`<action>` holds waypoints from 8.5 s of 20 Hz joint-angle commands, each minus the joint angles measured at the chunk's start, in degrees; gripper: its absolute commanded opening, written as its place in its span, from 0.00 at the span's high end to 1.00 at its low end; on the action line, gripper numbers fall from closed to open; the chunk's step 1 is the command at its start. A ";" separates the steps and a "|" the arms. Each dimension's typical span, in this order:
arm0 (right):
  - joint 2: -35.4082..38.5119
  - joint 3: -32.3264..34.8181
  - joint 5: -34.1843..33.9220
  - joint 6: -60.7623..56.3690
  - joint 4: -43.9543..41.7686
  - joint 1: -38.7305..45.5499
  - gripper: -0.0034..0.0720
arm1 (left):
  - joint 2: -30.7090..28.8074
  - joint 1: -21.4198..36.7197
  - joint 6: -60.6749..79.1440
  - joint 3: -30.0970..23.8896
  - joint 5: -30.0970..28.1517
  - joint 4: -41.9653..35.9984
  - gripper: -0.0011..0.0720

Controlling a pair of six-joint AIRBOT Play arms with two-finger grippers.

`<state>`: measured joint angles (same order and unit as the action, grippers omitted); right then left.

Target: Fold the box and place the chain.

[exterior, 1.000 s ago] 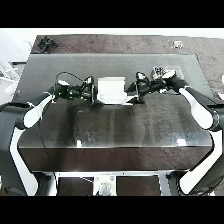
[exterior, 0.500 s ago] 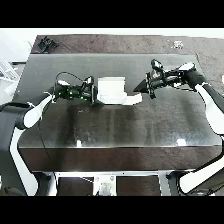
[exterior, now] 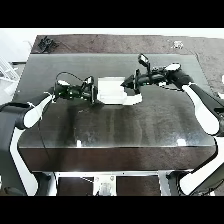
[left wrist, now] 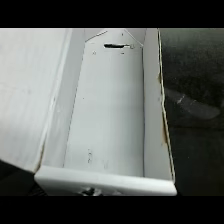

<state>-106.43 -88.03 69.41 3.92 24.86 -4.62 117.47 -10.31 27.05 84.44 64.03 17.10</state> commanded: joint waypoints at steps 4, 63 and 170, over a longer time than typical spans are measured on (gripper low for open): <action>-6.27 -7.21 -7.41 -7.02 4.42 -2.10 0.95 | 0.02 -0.02 0.00 0.02 0.07 0.00 0.57; 3.13 10.78 -12.92 7.10 13.00 -6.78 0.70 | 0.02 -0.02 -0.02 0.02 0.04 -0.02 0.57; 4.37 2.14 -1.01 -62.99 19.08 -3.61 0.34 | 0.02 -0.02 0.00 0.02 0.04 0.00 0.57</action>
<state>-102.06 -85.82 69.54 -57.69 43.92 -8.08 117.47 -10.33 27.03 84.44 64.10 17.08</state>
